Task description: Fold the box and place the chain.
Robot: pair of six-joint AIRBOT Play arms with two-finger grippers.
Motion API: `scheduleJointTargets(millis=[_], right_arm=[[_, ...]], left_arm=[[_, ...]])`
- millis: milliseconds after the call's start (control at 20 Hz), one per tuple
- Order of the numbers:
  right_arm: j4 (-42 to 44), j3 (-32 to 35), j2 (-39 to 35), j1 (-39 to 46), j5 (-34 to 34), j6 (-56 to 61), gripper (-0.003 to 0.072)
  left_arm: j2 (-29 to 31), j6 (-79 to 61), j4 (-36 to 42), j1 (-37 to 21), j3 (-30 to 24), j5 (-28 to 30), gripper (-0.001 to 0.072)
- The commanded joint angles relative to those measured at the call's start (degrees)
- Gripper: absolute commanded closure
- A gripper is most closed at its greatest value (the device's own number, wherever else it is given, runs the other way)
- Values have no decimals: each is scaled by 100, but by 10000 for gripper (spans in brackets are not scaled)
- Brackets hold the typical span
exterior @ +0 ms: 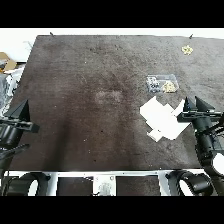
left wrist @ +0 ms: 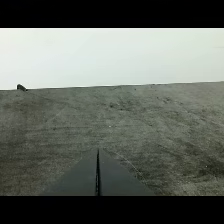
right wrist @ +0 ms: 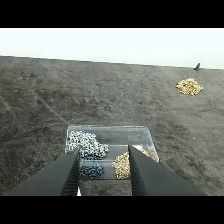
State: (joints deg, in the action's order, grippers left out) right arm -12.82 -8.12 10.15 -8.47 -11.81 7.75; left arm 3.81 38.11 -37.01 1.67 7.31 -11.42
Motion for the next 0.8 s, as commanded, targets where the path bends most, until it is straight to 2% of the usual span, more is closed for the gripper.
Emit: scheduleJointTargets(millis=[0, 400, 550, 650, 750], right_arm=[[4, 2, -4, -2, -4, 0, 343], [2, -225, 4, -2, -4, -26, 339], [4, -807, 304, 0, -13, -293, 339], [52, -1364, 804, 107, 0, -391, 339], [575, -1963, 1436, 457, 13, -391, 266]], left_arm=[[4, -2, -2, 0, 2, 2, 699], [4, -2, -2, 0, 2, 0, 699], [4, -2, -2, 0, 2, 2, 699], [4, -2, -2, 0, 2, 0, 699], [4, -2, -2, 0, 2, 0, 699]])
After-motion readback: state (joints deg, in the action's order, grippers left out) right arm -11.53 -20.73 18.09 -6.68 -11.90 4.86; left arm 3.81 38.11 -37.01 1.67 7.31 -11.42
